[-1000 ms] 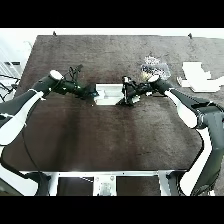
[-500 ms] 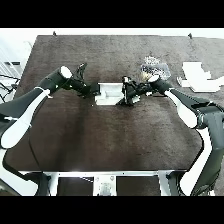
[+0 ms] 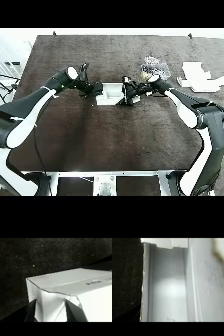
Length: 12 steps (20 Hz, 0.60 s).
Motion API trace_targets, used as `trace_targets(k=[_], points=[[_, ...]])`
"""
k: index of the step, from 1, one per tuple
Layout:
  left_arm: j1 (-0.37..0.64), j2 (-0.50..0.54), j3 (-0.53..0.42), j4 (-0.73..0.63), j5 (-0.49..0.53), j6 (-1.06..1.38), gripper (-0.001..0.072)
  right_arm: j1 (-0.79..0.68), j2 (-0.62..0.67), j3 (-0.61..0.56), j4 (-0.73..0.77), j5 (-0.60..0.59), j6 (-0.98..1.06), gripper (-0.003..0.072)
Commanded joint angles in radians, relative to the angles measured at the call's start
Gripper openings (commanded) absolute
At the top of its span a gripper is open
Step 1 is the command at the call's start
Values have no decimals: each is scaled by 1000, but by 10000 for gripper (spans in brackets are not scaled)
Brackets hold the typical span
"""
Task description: Fold the box and place the chain.
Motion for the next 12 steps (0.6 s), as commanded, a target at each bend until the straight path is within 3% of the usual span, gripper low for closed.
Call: trace_targets(k=[1,7,12], points=[[-16,-37,59,85,-67,-85,419,1,0,0,1,0,0,509],[-16,-63,71,110,-90,-117,419,1,0,0,1,0,0,509],[-21,-102,192,193,-209,-181,419,1,0,0,1,0,0,509]])
